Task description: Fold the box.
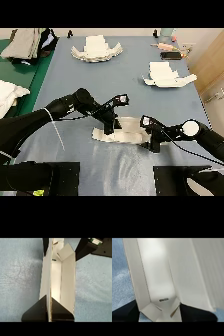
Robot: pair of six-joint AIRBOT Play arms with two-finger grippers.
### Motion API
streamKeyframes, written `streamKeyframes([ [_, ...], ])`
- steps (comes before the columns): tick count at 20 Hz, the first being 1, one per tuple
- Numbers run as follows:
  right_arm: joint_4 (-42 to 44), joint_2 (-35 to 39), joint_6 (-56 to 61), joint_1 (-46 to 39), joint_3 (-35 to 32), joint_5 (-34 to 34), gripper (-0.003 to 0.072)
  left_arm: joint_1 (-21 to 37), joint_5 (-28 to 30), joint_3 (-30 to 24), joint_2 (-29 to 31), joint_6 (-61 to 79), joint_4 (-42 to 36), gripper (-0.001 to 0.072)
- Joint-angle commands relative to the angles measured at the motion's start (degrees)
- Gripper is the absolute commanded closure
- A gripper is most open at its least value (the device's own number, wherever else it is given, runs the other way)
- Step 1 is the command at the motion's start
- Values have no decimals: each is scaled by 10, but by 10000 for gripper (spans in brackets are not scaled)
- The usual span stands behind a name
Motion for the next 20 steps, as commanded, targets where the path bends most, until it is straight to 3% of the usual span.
streamKeyframes([
  [1,2,-12,-46,0,0,0,-28,1,0,0,0,0,0,693],
  [9,25,-37,-99,0,0,-25,-16,1,0,0,0,0,0,693],
  [14,20,-39,-101,0,0,-29,176,1,0,0,0,0,0,693],
  [20,13,-39,-101,0,0,-34,176,1,0,0,0,0,0,693],
])
